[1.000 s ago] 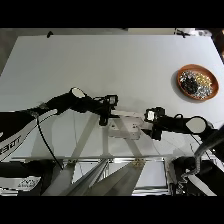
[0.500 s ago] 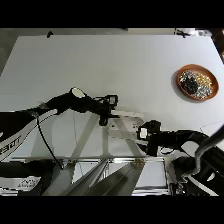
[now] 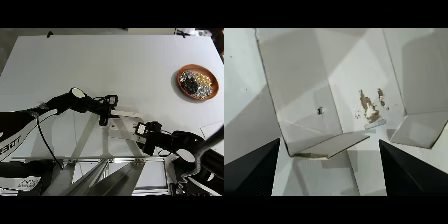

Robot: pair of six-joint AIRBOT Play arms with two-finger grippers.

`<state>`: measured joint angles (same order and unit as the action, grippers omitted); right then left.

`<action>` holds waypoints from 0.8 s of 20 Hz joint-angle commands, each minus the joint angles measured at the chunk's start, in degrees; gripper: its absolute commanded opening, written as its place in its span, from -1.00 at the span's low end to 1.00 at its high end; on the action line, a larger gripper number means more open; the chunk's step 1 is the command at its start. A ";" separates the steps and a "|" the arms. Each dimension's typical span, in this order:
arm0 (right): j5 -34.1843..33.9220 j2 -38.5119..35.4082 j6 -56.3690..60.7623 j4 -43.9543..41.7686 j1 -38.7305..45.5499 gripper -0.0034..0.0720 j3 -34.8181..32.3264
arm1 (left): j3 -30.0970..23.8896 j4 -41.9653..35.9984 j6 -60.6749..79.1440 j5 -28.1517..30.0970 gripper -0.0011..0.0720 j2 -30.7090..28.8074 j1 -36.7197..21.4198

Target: Fold the box and place the chain.

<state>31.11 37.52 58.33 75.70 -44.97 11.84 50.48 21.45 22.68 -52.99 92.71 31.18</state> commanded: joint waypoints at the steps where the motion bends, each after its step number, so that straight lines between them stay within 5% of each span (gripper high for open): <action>1: -4.22 2.54 0.90 1.07 -0.22 0.93 0.02 | 0.07 0.02 0.00 0.00 -0.94 -0.04 -0.02; 7: -5.14 2.51 -11.65 -1.42 11.67 0.93 3.13 | 0.07 0.02 0.00 0.02 -0.94 -0.04 -0.02; 16: -5.64 6.97 -35.76 -13.38 12.37 0.93 3.17 | 0.07 0.02 0.00 0.02 -0.94 -0.04 -0.02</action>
<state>25.89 42.59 31.20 66.32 -32.88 14.94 50.48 21.43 22.68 -52.99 92.71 31.18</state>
